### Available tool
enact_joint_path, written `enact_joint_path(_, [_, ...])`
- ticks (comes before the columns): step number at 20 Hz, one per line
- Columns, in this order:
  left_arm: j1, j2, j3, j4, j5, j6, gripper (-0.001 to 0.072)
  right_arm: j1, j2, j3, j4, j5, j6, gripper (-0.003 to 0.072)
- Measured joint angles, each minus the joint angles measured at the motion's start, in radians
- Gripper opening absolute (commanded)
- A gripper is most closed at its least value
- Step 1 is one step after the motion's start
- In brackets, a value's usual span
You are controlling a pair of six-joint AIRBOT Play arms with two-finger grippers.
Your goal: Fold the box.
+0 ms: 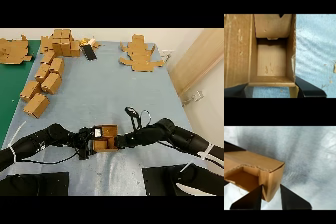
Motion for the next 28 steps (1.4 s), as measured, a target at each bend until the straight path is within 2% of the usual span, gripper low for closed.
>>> enact_joint_path(5, [0.0,0.0,0.0,0.0,0.0,0.0,0.0472,0.148,-0.097,0.134,-0.29,-0.111,0.315,0.0327])
enact_joint_path(10, [0.0,0.0,0.0,0.0,0.0,0.0,0.0472,0.236,-0.228,0.26,-0.406,-0.186,0.488,0.0326])
enact_joint_path(13, [0.0,0.0,0.0,0.0,0.0,-0.001,0.0472,0.26,-0.307,0.328,-0.441,-0.248,0.537,0.0277])
enact_joint_path(15, [0.0,0.0,0.0,0.0,0.0,0.0,0.0472,0.268,-0.345,0.354,-0.451,-0.28,0.555,0.0217])
enact_joint_path(18, [0.0,0.0,0.0,0.0,0.0,0.0,0.0472,0.272,-0.372,0.37,-0.463,-0.323,0.578,0.0027])
enact_joint_path(19, [0.0,0.0,0.0,0.0,0.0,-0.001,0.0471,0.274,-0.377,0.373,-0.467,-0.334,0.582,0.0005])
enact_joint_path(22, [0.0,0.0,0.0,0.0,0.0,-0.004,0.0472,0.275,-0.385,0.378,-0.466,-0.336,0.586,0.0003])
enact_joint_path(23, [0.0,0.0,0.0,0.0,0.0,-0.003,0.0472,0.275,-0.387,0.379,-0.466,-0.338,0.584,0.0005])
enact_joint_path(24, [0.0,0.0,0.0,0.0,0.0,-0.003,0.0472,0.275,-0.388,0.38,-0.466,-0.338,0.582,0.0104])
enact_joint_path(25, [0.0,0.0,0.0,0.0,0.0,0.0,0.0472,0.276,-0.388,0.38,-0.463,-0.334,0.569,0.0261])
enact_joint_path(26, [0.0,0.0,0.0,0.001,0.0,0.001,0.0472,0.277,-0.388,0.38,-0.452,-0.317,0.566,0.0358])
enact_joint_path(28, [0.0,0.0,0.0,0.001,-0.001,0.002,0.0472,0.278,-0.376,0.381,-0.447,-0.321,0.563,0.037])
